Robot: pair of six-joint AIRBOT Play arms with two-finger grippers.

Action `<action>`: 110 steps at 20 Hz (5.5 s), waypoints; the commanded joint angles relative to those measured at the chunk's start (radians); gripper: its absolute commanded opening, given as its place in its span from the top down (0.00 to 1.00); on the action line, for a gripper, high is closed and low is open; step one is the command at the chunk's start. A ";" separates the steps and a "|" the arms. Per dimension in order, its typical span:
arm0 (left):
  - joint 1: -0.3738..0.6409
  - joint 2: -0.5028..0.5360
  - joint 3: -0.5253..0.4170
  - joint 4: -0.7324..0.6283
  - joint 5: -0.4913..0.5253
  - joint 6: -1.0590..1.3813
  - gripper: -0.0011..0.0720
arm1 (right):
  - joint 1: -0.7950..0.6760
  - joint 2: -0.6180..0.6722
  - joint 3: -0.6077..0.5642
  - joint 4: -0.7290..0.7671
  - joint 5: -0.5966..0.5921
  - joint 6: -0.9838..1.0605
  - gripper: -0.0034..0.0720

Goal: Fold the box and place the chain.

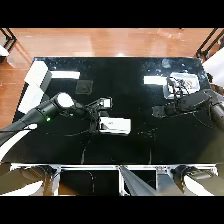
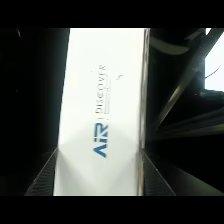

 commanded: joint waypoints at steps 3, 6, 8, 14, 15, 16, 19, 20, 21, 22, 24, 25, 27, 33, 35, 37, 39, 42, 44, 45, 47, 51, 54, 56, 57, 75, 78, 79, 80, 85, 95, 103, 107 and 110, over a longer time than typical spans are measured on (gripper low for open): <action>0.000 0.000 0.008 0.005 -0.005 0.000 0.13 | 0.001 0.000 -0.001 0.000 0.002 0.000 0.93; -0.001 0.000 0.008 0.012 -0.028 -0.002 0.13 | 0.001 0.000 -0.001 0.000 0.010 0.000 0.93; -0.001 0.000 0.008 0.029 -0.021 -0.003 0.13 | 0.001 0.000 -0.001 0.000 0.012 0.000 0.93; -0.001 0.000 0.009 0.029 0.009 -0.003 0.13 | 0.001 0.000 -0.001 0.000 0.015 0.000 0.93; -0.001 -0.001 0.009 0.028 0.006 -0.003 0.13 | 0.001 0.000 -0.001 0.000 0.015 0.000 0.93; -0.001 -0.002 0.009 0.029 0.004 -0.003 0.13 | 0.001 0.000 -0.001 0.000 0.016 0.000 0.93; -0.001 -0.011 0.009 0.029 -0.021 -0.003 0.13 | 0.001 0.000 -0.001 0.000 0.016 0.000 0.93; -0.001 -0.011 0.009 0.029 -0.024 -0.003 0.13 | 0.001 0.000 -0.001 0.000 0.016 0.000 0.93; -0.001 -0.011 0.009 0.029 -0.024 -0.003 0.13 | 0.001 0.000 -0.001 0.000 0.016 0.000 0.93; -0.001 -0.011 0.009 0.029 -0.020 -0.003 0.13 | 0.001 0.000 -0.001 0.000 0.016 0.000 0.93; -0.001 -0.011 0.009 0.029 -0.018 -0.003 0.13 | 0.001 0.000 -0.001 0.000 0.016 0.000 0.93; -0.001 -0.011 0.009 0.029 -0.017 -0.003 0.13 | 0.001 0.000 -0.001 0.000 0.016 0.000 0.93; -0.001 -0.011 0.009 0.029 -0.016 -0.003 0.13 | 0.001 0.000 -0.001 0.000 0.016 0.000 0.93; -0.006 -0.048 0.009 0.029 -0.013 -0.007 0.15 | 0.001 0.000 -0.001 0.000 0.019 0.000 0.93; -0.016 -0.062 0.009 0.030 0.004 -0.007 0.17 | 0.001 0.000 -0.001 0.000 0.018 0.000 0.93; -0.022 -0.067 0.009 0.042 0.008 -0.007 0.40 | 0.001 0.000 -0.001 0.000 0.018 0.000 0.93; -0.022 -0.065 0.010 0.067 -0.016 -0.018 0.69 | 0.001 0.000 -0.001 0.000 0.018 0.000 0.93; -0.021 -0.041 0.023 0.138 -0.030 -0.177 0.72 | 0.001 0.000 -0.001 0.000 0.017 0.000 0.93; -0.010 -0.010 0.056 0.254 -0.079 -0.357 0.86 | 0.001 0.000 -0.001 0.000 0.013 0.000 0.93; 0.003 0.012 0.067 0.299 -0.115 -0.412 0.86 | 0.001 0.000 -0.001 0.000 0.013 0.000 0.93; 0.058 0.073 0.071 0.326 -0.215 -0.466 0.86 | 0.000 0.000 -0.001 0.000 0.014 0.000 0.93; 0.257 0.207 0.061 0.361 -0.428 -0.716 0.92 | 0.000 0.000 -0.001 0.000 0.014 0.000 0.93; 0.431 0.317 0.021 0.409 -0.507 -0.877 0.92 | 0.001 0.000 -0.001 0.000 0.015 0.000 0.93; 0.546 0.381 -0.013 0.444 -0.550 -0.961 0.92 | 0.001 0.000 -0.001 0.000 0.015 0.000 0.93; 0.603 0.413 -0.032 0.457 -0.565 -0.988 0.92 | 0.001 0.000 -0.001 0.000 0.015 -0.001 0.93; 1.332 0.540 -0.066 0.576 -0.355 -0.818 0.92 | 0.000 0.000 -0.001 0.000 0.063 -0.044 0.93; 1.331 0.487 -0.066 0.568 -0.291 -0.771 0.92 | 0.000 0.000 -0.001 0.000 0.075 -0.043 0.93; 1.331 0.461 -0.066 0.568 -0.287 -0.740 0.92 | 0.000 0.000 -0.001 0.001 0.082 -0.042 0.93; 1.331 0.434 -0.066 0.569 -0.287 -0.709 0.92 | 0.000 0.000 -0.001 0.001 0.087 -0.042 0.93; 1.331 0.346 -0.066 0.575 -0.245 -0.680 0.36 | 0.000 0.000 -0.001 0.008 0.087 -0.041 0.93; 1.225 0.369 0.196 0.266 -0.138 -0.809 0.34 | -0.002 0.000 0.148 -0.039 0.084 -0.043 0.93; 0.450 0.373 0.350 0.532 -0.129 -1.257 0.96 | 0.001 0.117 0.446 -0.418 -0.194 0.217 0.93; 0.183 0.452 0.154 0.844 -0.005 -1.513 0.96 | 0.000 0.284 0.180 -0.516 -0.034 0.351 0.93; 0.172 0.535 -0.106 0.804 0.153 -1.626 0.95 | 0.000 0.351 -0.071 -0.516 0.131 0.419 0.93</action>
